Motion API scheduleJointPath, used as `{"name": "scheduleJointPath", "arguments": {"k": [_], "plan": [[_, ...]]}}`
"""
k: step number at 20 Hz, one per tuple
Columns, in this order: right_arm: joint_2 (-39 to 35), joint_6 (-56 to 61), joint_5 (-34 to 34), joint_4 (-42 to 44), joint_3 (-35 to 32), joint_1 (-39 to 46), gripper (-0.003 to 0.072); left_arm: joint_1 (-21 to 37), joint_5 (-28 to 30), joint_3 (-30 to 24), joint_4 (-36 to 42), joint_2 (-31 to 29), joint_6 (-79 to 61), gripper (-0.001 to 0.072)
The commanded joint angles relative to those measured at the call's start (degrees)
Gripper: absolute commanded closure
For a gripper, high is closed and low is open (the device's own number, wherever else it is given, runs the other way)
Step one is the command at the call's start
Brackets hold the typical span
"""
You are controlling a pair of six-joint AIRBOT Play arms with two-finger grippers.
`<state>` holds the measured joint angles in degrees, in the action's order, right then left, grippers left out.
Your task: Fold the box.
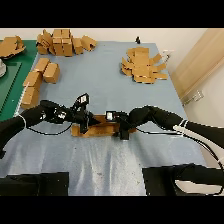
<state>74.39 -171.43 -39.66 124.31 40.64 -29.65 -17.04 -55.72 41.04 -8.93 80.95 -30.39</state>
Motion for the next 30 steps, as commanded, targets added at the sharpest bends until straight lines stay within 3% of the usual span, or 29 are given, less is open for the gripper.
{"name": "scheduleJointPath", "arguments": {"k": [1, 7, 17, 24, 25, 26, 30], "plan": [[0.02, 0.04, -0.04, -0.04, 0.00, 0.00, 0.0087, 0.00, 0.11, 0.00, -0.55, -0.02, 0.44, 0.0698], [-0.22, 0.04, -0.28, -0.04, -0.02, 0.00, 0.0086, 1.22, 1.49, 0.00, -0.94, -0.35, 0.50, 0.0698], [-0.20, 0.02, -0.28, 0.02, 0.00, 0.00, 0.0087, 2.01, -1.62, -0.02, -1.40, -0.28, 1.95, 0.0698], [-0.24, -0.04, -0.31, 1.03, 0.00, 0.00, 0.0084, -0.28, -1.09, -0.02, -1.62, -0.22, 1.88, 0.0697], [-0.37, -0.04, -0.42, 1.03, 0.00, 0.00, 0.0065, -0.26, -0.76, -0.02, -1.62, -0.22, 1.90, 0.0698], [-0.57, -0.04, -0.52, 1.03, 0.00, 0.00, 0.0001, -0.26, -0.76, -0.02, -1.62, -0.22, 1.90, 0.0698], [-0.55, -0.04, -0.96, 0.79, 0.00, 0.00, 0.0025, -0.24, 0.39, -0.02, -1.62, -0.22, 1.90, 0.0697]]}}
